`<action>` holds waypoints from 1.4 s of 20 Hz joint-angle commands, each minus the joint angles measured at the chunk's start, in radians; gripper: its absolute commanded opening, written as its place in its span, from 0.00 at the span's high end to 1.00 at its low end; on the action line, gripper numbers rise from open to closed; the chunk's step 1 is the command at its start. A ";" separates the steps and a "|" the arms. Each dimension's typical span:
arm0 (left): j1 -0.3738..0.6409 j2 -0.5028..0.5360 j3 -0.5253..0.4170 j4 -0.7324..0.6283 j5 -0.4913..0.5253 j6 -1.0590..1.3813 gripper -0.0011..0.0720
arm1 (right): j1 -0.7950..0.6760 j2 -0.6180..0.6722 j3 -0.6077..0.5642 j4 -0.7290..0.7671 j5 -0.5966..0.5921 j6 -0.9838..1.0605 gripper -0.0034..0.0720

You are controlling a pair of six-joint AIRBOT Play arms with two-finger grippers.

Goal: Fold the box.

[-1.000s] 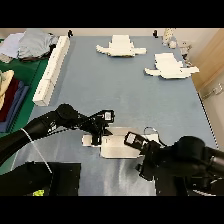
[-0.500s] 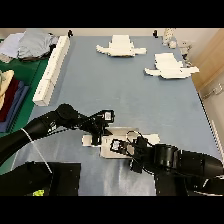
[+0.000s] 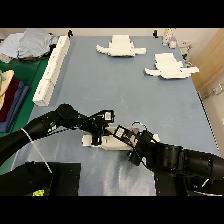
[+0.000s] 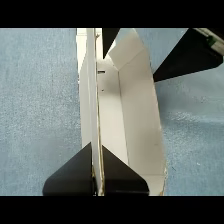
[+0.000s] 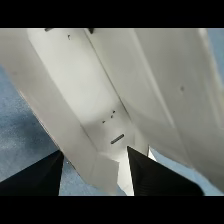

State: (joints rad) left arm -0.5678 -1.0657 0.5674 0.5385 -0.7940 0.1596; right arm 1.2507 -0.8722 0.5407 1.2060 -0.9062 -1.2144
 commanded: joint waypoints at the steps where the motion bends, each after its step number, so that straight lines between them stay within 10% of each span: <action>1: 0.000 -0.001 0.000 0.000 0.000 0.000 0.97 | 0.000 0.007 0.021 -0.019 -0.047 0.097 0.14; 21: 0.000 -0.001 0.000 0.000 0.001 0.000 0.97 | -0.059 0.019 0.027 -0.035 -0.060 -0.032 0.02; 28: 0.000 -0.001 0.000 0.000 0.000 0.000 0.97 | -0.470 0.090 -0.059 0.583 0.114 -0.952 0.02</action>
State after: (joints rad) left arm -0.5678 -1.0660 0.5674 0.5385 -0.7937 0.1596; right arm 0.9398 -0.8036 0.5220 1.4700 -0.8688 -1.6875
